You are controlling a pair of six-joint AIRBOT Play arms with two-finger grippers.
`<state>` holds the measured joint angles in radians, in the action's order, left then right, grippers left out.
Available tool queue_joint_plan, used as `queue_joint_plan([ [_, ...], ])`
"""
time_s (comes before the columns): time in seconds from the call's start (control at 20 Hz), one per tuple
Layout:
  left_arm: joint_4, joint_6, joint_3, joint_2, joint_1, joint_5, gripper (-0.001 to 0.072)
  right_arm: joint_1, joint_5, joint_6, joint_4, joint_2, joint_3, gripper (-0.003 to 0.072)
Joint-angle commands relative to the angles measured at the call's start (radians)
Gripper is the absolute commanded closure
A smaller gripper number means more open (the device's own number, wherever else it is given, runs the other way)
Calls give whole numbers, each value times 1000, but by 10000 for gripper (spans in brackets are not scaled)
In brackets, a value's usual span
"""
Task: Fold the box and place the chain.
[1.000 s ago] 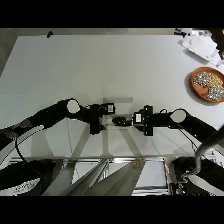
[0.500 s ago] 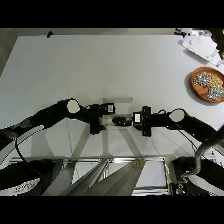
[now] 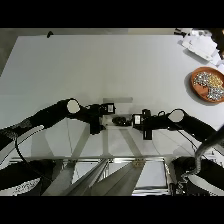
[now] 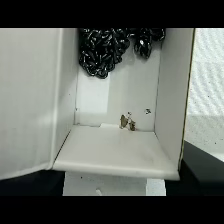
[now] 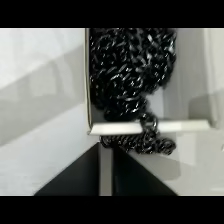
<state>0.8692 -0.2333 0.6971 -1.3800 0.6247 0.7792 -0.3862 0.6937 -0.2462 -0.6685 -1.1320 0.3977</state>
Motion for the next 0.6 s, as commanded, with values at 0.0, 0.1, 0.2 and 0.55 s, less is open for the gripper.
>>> queue_joint_plan([
  [0.0,0,0,0,0,0,0,298,-1,1,93,-72,-1,-1,653],
  [0.1,0,0,0,0,0,0,298,-1,2,93,-72,0,-1,655],
  [0.2,0,0,0,0,0,0,298,-1,2,93,-72,0,-1,676],
  [0.55,0,0,0,0,0,0,298,-1,-44,92,-68,42,-1,676],
])
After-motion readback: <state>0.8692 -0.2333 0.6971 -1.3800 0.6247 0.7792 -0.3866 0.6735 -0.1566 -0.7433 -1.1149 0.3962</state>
